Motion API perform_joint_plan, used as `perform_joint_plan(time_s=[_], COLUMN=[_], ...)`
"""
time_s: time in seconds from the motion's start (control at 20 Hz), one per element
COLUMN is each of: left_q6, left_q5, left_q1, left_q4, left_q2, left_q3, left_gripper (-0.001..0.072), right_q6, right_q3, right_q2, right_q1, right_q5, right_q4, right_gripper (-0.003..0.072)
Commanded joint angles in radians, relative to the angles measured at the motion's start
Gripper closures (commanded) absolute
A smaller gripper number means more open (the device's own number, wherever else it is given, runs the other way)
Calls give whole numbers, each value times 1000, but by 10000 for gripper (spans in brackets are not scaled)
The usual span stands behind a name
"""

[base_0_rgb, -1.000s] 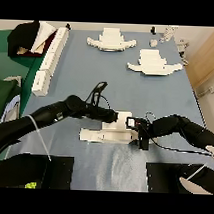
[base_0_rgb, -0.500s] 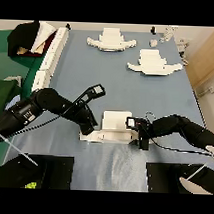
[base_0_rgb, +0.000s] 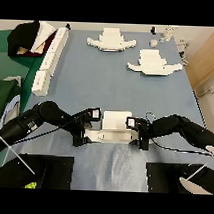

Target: Fold the box.

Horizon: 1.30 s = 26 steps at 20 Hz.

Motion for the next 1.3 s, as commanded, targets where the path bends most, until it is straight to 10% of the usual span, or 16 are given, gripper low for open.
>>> perform_joint_plan(time_s=[0.0,0.3,0.65,0.8,0.85,1.25], left_q6=[177,319,349,348,349,349], left_q5=[142,174,227,257,262,272], left_q1=[2,2,-48,-70,-73,-98], left_q4=[-92,-256,-286,-310,-316,-388], left_q2=[-10,-76,-165,-193,-199,-238], left_q3=[-76,-76,-69,-46,-37,-24], left_gripper=[54,54,482,505,659,664], right_q6=[0,0,0,0,0,0], right_q3=[0,0,0,0,0,0], right_q2=[0,0,0,0,0,0], right_q1=[1,1,1,1,1,1], right_q5=[0,0,0,0,0,0], right_q4=[1,0,0,0,0,0], right_gripper=[175,175,175,174,175,175])
